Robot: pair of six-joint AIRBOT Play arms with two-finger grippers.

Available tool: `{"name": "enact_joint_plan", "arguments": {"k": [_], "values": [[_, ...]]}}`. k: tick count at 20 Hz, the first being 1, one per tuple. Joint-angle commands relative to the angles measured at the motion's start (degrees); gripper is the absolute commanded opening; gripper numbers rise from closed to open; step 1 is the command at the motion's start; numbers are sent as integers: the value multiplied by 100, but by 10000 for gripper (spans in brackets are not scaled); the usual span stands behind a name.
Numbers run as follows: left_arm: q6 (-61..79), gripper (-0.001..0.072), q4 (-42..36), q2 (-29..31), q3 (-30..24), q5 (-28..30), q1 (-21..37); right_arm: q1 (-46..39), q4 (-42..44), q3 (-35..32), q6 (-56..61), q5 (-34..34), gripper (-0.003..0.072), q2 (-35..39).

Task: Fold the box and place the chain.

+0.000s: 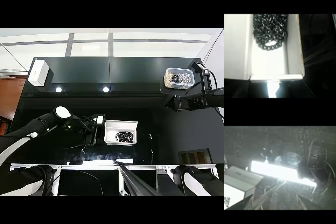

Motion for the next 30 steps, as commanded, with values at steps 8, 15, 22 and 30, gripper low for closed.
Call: {"name": "enact_joint_plan", "arguments": {"k": [8, 15, 22, 30], "values": [[-404, 487, 352, -2, 9, 476, -315, 0, -9, 0, -7, -162, 610, 2], [-409, 487, 358, -2, 9, 485, -315, 688, 564, -142, -374, -254, 717, -138], [-433, 487, 356, -2, 9, 509, -315, 2205, 1285, -791, -2573, -1357, 716, -214], [-452, 487, 356, -2, 9, 531, -315, 2876, 962, -813, -3495, -918, 714, -214]]}}
